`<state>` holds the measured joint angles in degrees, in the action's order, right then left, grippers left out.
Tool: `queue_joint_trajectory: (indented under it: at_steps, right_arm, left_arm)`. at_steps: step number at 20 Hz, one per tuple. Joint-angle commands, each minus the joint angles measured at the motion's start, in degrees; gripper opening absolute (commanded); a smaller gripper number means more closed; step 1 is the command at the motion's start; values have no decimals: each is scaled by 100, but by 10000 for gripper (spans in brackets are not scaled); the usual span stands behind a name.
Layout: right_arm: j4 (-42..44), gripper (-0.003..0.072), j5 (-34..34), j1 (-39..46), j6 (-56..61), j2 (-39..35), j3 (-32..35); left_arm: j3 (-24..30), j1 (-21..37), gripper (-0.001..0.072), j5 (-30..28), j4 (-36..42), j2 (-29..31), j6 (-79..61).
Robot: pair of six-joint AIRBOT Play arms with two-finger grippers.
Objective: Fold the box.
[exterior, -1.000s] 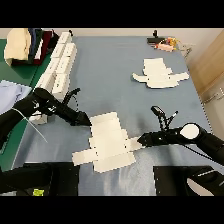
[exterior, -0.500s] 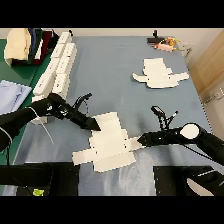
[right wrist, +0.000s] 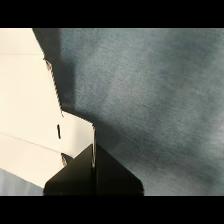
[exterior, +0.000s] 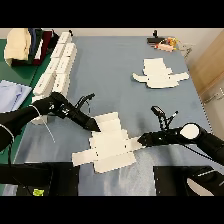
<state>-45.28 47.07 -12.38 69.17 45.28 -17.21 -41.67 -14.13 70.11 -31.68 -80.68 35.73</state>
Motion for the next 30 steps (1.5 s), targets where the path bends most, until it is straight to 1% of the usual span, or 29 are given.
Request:
queue_joint_trajectory:
  at_steps: [1, 2, 7, 8, 9, 11, 12, 15, 18, 19, 20, 22, 24, 25, 27, 30]
  right_arm:
    - [0, 2, -2, -4, -4, 2, 2]
    - [-4, 3, -4, -4, -4, 2, 2]
    - [-46, 3, -20, -4, -4, 2, 2]
    - [-46, 15, -31, -4, -2, 2, 2]
    - [-46, 57, -66, -2, -2, 2, 2]
    - [-111, 206, -166, 0, -4, 0, 0]
    - [-247, 236, -262, 0, -2, 0, -9]
    - [-1014, 235, -389, 0, 26, 0, -184]
    - [-2153, 242, -407, 0, 551, 0, -621]
    - [-2514, 336, -407, 0, 765, 0, -787]
    - [-2907, 457, -404, 0, 1016, 0, -962]
    - [-3477, 459, -398, 0, 1504, 0, -1272]
    - [-3659, 459, -400, 2, 1902, 2, -1504]
    - [-3659, 459, -398, 0, 2011, 0, -1598]
    - [-3657, 459, -297, 0, 2168, 0, -1733]
    - [-3659, 459, 9, 0, 2559, 0, -1862]
  left_arm:
    - [-9, -7, 28, 105, -42, -4, -190]
    - [-11, -7, 17, 107, -42, -4, -236]
    - [-11, -7, 16, 105, -39, -4, -369]
    - [-11, -7, 16, 107, -37, -4, -385]
    - [-15, -7, 16, 107, -22, -4, -387]
    - [-74, -7, 16, 107, 22, -4, -385]
    - [-140, -7, 16, 170, 26, -4, -378]
    - [-332, -7, 17, 616, 240, -4, -356]
    - [-619, -9, 16, 651, 348, -2, -557]
    - [-717, -17, 16, 627, 352, -2, -782]
    - [-791, -33, 15, 540, 382, -2, -979]
    - [-907, -114, 15, 269, 409, 9, -1287]
    - [-992, -269, 14, 22, 518, 15, -1587]
    - [-997, -382, 13, -284, 535, 68, -1650]
    - [-992, -629, 13, -962, 518, 297, -1902]
    - [-942, -977, 12, -1545, 511, 807, -2404]
